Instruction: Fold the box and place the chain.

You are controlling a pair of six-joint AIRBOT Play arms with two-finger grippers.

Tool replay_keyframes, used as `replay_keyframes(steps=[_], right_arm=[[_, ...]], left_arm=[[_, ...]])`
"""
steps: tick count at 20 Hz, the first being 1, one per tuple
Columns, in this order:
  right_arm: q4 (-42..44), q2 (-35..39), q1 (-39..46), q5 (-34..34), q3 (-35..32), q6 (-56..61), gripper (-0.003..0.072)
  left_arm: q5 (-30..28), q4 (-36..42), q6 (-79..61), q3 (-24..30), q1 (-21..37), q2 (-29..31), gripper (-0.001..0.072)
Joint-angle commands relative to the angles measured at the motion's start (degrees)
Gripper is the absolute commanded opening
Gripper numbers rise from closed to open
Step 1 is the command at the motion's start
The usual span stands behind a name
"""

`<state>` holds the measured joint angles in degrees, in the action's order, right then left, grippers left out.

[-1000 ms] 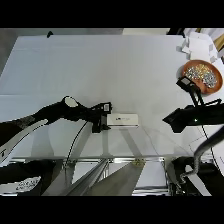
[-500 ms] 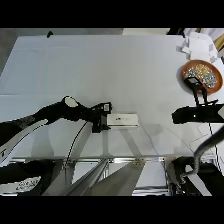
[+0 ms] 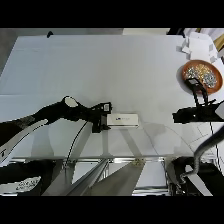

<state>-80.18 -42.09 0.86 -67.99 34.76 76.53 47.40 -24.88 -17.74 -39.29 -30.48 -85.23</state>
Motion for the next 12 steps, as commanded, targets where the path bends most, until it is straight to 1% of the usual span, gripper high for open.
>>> replay_keyframes(steps=[1,7,12], right_arm=[[-0.2,-0.04,0.04,-0.07,-0.02,0.15,0.0017],[-0.2,-0.04,0.04,-0.04,-0.02,0.15,0.0017],[-0.2,-0.04,0.04,-0.07,-0.02,0.15,0.0017]], left_arm=[[-0.02,0.0,-0.02,0.0,0.02,0.02,0.0144],[0.09,0.04,0.0,0.0,0.02,0.02,0.0152],[2.58,0.02,-0.02,0.0,0.24,0.02,0.0152]])
